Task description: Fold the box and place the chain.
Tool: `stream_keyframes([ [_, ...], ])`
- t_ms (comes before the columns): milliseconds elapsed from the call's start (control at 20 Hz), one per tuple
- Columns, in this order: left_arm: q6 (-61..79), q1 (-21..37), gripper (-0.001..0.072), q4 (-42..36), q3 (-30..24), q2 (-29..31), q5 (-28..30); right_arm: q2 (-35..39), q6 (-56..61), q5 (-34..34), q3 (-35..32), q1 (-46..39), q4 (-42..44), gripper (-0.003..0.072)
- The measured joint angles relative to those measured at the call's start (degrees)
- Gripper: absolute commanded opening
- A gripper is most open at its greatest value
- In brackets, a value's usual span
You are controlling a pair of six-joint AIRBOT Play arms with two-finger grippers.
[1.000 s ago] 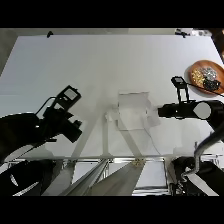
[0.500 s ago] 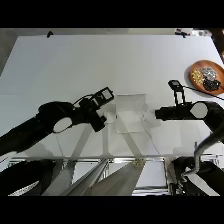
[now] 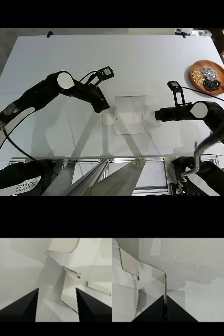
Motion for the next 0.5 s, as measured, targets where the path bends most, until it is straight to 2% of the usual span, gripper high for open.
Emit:
stream_keyframes([
  [250,4.1,0.1,0.0527,-8.5,1.3,-4.0,-0.1,0.0,-0.1,0.1,0.0,0.0,0.0,0.0008],
  [300,4.5,-0.1,0.0580,-9.8,1.5,-4.8,0.3,0.0,-0.1,0.1,0.0,0.0,0.0,0.0008],
  [350,4.8,-0.3,0.0594,-10.6,1.8,-5.5,0.5,0.0,-0.1,0.1,0.0,0.0,0.0,0.0008],
  [400,5.0,-0.5,0.0674,-11.5,2.0,-6.3,0.8,0.0,-0.1,0.1,0.0,0.0,0.0,0.0008],
  [500,5.0,-0.8,0.0697,-12.6,2.2,-7.7,1.1,0.0,-0.1,0.1,0.0,0.0,0.0,0.0008],
])
